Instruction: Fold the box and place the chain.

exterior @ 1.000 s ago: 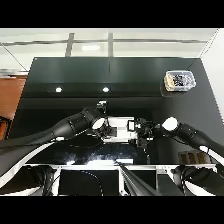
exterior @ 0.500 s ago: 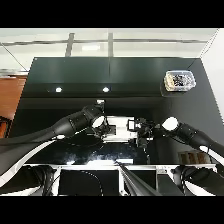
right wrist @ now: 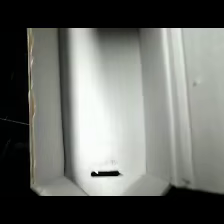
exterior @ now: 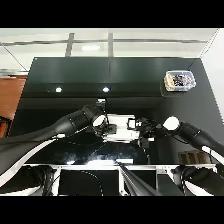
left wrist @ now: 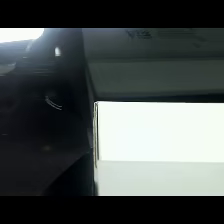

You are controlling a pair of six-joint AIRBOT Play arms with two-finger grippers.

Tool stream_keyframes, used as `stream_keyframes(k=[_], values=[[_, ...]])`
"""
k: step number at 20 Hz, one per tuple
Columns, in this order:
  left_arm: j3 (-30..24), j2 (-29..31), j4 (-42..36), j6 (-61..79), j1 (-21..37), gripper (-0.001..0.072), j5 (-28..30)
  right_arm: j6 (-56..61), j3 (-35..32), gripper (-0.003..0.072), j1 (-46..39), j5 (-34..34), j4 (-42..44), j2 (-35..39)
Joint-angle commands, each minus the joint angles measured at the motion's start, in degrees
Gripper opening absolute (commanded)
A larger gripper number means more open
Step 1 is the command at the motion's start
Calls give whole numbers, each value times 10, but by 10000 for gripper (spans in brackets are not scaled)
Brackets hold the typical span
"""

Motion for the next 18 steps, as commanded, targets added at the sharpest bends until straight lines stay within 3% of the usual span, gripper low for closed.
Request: stream_keyframes(k=[1, 3, 9, 12, 13, 18], values=[[3, 0, 36, 2, 3, 24, -34, 12, 3, 663, 0, 26, -52, 38], [3, 0, 38, 1, 3, 24, -27, 12, 3, 614, 0, 26, -51, 40], [3, 0, 28, 1, 3, 26, -16, 7, 3, 612, 10, -18, -25, 38], [3, 0, 27, 1, 3, 26, -16, 0, 3, 151, 18, -21, -4, 33], [3, 0, 26, 1, 3, 26, -16, 12, 3, 97, 18, -21, 10, 31], [3, 0, 14, 1, 3, 26, -15, 54, 3, 96, 19, -23, 107, -5]])
